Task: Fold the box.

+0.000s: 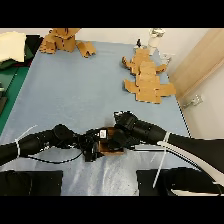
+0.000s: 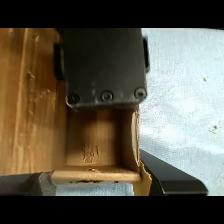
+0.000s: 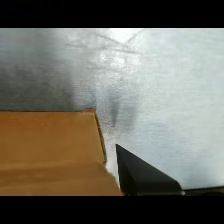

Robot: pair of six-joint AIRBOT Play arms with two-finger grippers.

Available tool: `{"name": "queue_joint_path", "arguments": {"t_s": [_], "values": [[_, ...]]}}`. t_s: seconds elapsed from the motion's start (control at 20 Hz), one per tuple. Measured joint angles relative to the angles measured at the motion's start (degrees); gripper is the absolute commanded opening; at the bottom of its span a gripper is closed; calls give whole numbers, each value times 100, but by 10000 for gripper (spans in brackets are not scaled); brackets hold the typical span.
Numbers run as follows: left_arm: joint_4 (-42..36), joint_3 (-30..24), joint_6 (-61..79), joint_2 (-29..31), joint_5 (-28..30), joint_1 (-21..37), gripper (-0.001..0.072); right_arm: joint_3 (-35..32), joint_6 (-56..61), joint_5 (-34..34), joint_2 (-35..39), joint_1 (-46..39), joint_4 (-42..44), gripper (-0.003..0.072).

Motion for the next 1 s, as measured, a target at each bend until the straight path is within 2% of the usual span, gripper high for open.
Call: {"name": "queue_joint_path", "arguments": {"t_s": [0.3,0.4,0.5,0.55,0.65,0.75,0.85,1.0], "values": [[4,0,-4,0,-9,0,607,2,114,-229,540,0,2,410],[7,0,-4,0,-9,0,607,2,177,-254,863,-11,0,374],[7,0,-7,0,-11,0,607,-15,238,-413,1198,-105,-140,49],[7,0,-7,0,-9,0,606,-44,262,-518,1333,-212,-308,2],[7,0,-7,0,-11,0,606,-173,177,-647,1537,-627,-649,2],[9,0,-9,0,-9,0,606,-363,-297,-389,1596,-1263,-704,2],[9,0,-9,0,-11,0,606,-509,-1185,286,1460,-2083,-166,1],[9,0,-9,0,-11,0,606,-603,-3370,1110,944,-3298,1912,2]]}}
